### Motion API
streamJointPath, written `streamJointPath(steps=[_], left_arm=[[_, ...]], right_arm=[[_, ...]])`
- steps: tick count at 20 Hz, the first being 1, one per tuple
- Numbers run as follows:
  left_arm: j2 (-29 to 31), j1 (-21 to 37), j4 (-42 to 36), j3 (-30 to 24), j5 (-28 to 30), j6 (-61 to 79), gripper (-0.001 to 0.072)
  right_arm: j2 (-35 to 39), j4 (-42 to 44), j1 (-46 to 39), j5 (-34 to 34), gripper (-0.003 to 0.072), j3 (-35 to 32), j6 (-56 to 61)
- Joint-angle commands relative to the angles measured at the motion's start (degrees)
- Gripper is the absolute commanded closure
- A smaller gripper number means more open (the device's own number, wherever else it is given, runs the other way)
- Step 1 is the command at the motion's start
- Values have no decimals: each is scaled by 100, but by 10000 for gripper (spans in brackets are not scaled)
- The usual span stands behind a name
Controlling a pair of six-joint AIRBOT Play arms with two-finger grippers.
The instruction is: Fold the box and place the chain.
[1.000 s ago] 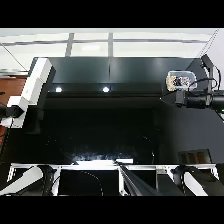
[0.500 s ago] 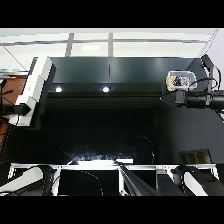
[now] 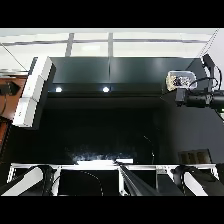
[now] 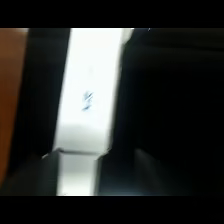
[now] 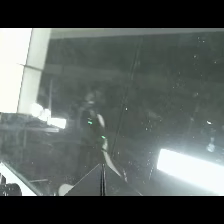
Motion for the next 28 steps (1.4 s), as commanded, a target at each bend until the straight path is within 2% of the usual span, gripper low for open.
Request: streamJointPath(steps=[1,3,5,7,9,11,13,20,28], left_arm=[[404,-750,-299,389,-713,-621,684],[619,-1388,-289,343,-883,-883,684],[918,-2059,-295,39,-632,-1191,685],[1331,-2671,-282,-546,-129,-1239,686],[1851,-3016,-284,-1427,507,-1241,685],[2330,-2983,-291,-2339,1121,-1241,681],[2520,-2804,-275,-2826,1261,-1137,681],[2529,-2660,-291,-2870,973,-1078,681],[2527,-2660,-291,-2870,990,-1078,681]], right_arm=[[15,-354,2,85,678,221,175],[129,-1513,90,-4,682,557,498],[435,-3274,389,-529,682,664,1456],[1012,-4859,929,-1224,682,317,2535],[1639,-5652,1379,-2046,681,-562,3453],[1790,-5737,1499,-2717,680,-1309,3571],[1755,-5742,1499,-2979,676,-1703,3574],[1755,-5635,1499,-2848,674,-1773,3565],[1753,-5635,1499,-2848,674,-1773,3565]])
